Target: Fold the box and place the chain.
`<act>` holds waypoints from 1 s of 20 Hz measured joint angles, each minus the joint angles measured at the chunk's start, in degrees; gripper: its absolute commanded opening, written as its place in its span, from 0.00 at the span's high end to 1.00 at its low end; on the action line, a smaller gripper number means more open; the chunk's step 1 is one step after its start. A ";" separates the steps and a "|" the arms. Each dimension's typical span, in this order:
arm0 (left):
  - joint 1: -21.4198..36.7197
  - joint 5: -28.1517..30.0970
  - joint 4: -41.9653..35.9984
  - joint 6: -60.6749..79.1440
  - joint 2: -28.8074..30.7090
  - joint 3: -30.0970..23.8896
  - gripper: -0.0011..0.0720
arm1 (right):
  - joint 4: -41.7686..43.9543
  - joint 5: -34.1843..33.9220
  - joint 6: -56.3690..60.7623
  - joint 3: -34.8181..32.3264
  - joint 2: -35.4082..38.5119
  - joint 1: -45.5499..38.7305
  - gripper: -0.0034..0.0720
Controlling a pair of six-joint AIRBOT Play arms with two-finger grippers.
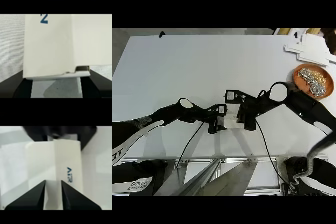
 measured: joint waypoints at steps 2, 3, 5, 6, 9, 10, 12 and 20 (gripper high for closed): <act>0.00 0.00 -0.02 0.00 0.00 0.00 0.78 | -0.33 -1.07 -0.87 -0.48 0.33 0.87 0.51; 0.00 0.00 -0.02 0.00 0.00 0.00 0.78 | -0.57 -1.62 -1.11 -0.61 0.42 1.14 0.51; 0.00 0.00 -0.02 0.00 0.00 0.00 0.78 | -1.36 -2.78 -1.36 -0.90 0.50 1.46 0.52; 0.00 0.00 -0.02 0.00 0.00 0.00 0.78 | -1.68 -3.32 -1.44 -1.14 0.52 1.57 0.53; 0.00 0.00 -0.02 -0.02 0.00 0.00 0.78 | -2.80 -4.72 -1.60 -1.92 0.55 1.77 0.60; 0.00 0.00 -0.02 -0.07 0.00 0.00 0.78 | -3.02 -5.11 -1.62 -2.08 0.55 1.79 0.61; 0.00 0.00 -0.02 -0.07 0.00 0.00 0.78 | -3.37 -5.95 -1.68 -2.32 0.55 1.79 0.67; 0.02 0.07 -0.09 -0.11 0.00 0.00 0.78 | -3.61 -8.85 -1.68 -3.30 0.59 1.81 0.74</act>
